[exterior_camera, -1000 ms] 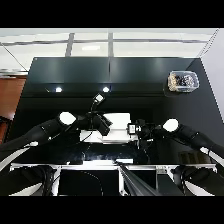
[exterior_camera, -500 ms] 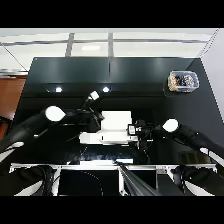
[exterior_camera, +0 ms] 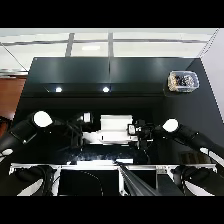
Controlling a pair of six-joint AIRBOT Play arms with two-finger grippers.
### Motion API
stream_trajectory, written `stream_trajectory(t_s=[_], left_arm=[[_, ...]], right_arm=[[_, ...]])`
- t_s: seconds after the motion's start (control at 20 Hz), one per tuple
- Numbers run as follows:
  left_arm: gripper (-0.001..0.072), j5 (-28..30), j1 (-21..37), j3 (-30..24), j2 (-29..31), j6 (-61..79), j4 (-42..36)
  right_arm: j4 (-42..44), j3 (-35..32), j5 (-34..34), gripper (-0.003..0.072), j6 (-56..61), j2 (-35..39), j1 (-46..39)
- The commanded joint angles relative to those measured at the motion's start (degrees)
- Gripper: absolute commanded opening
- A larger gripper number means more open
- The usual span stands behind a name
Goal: Fold the box and place the chain.
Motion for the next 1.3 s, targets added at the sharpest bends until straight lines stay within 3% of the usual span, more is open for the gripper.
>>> stream_trajectory(t_s=[0.0, 0.15, 0.4, 0.5, 0.6, 0.75, 0.85, 1.25], left_arm=[[0.0702, 8.48, -4.46, -3.17, 0.24, 5.25, 0.70], [0.0680, 15.50, -9.20, -3.56, 0.24, 5.20, 0.46], [0.0667, 17.33, -10.62, -3.56, 0.02, 5.20, -4.90], [0.0472, 15.74, -10.62, -3.56, -0.04, 5.20, -5.79], [0.0368, 12.68, -10.62, -3.56, -0.04, 5.20, -6.23], [0.0365, 11.91, -10.62, -3.56, -0.07, 5.20, -6.88], [0.0329, 13.68, -10.62, -3.56, -0.07, 5.20, -7.76], [0.0328, 19.52, -14.58, -3.43, -2.73, 6.97, -8.98]], right_arm=[[0.00, -0.02, 0.04, 0.0453, 0.00, 0.02, 0.04], [0.00, 0.00, 0.04, 0.0453, 0.00, 0.02, 0.04], [0.00, 0.00, 0.04, 0.0453, 0.00, 0.02, 0.04], [0.00, 0.00, 0.04, 0.0453, 0.00, 0.02, 0.07], [0.00, 0.00, 0.04, 0.0453, 0.00, 0.02, 0.04], [0.02, 0.00, 0.04, 0.0453, 0.00, 0.02, 0.04], [0.00, -0.02, 0.04, 0.0453, 0.00, 0.02, 0.04], [0.00, 0.00, 0.04, 0.0453, 0.00, 0.02, 0.04]])
